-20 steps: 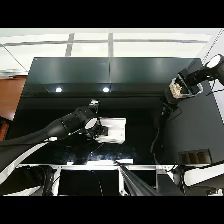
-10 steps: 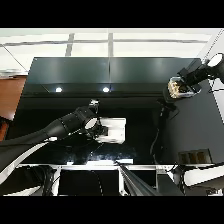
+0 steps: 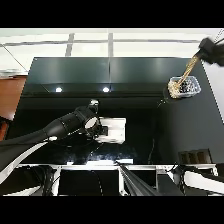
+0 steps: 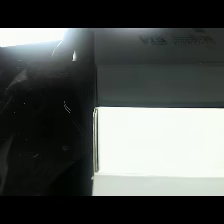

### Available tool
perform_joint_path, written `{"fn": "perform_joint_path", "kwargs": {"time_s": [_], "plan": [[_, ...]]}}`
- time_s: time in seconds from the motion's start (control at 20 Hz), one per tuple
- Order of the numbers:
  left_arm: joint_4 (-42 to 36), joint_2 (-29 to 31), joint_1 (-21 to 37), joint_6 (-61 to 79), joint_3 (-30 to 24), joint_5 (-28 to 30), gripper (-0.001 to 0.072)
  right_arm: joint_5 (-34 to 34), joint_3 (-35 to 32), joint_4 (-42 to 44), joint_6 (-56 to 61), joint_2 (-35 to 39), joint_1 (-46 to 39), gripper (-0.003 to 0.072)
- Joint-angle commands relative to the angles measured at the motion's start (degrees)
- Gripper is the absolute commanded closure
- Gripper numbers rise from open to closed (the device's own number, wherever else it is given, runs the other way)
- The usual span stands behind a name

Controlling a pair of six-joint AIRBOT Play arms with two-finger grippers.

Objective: Fold the box and place the chain.

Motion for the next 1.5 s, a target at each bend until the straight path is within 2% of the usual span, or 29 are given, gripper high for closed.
{"fn": "perform_joint_path", "kwargs": {"time_s": [0.0,0.2,0.3,0.55,1.15,1.45], "plan": [[0.02,0.02,0.07,-0.04,0.02,0.02,0.0678,0.39,4.44,4.26,-6.38,8.76,-0.02,0.0667],[0.02,0.02,0.04,-0.04,0.02,-0.04,0.0678,3.23,6.95,5.38,-8.59,16.41,-0.02,0.0667],[0.02,0.02,0.07,-0.04,0.02,-0.04,0.0678,6.86,6.95,8.79,-10.88,19.43,0.13,0.0667],[0.02,0.02,0.04,-0.04,0.02,-0.02,0.0678,9.09,6.95,9.09,-12.35,25.16,5.25,0.0668],[0.02,0.02,0.04,-0.04,0.02,-0.04,0.0678,14.05,6.95,9.64,-11.39,27.52,18.01,0.0667],[0.02,0.02,0.04,-0.04,0.02,-0.04,0.0678,17.16,6.95,12.83,-10.64,27.50,23.80,0.0668]]}}
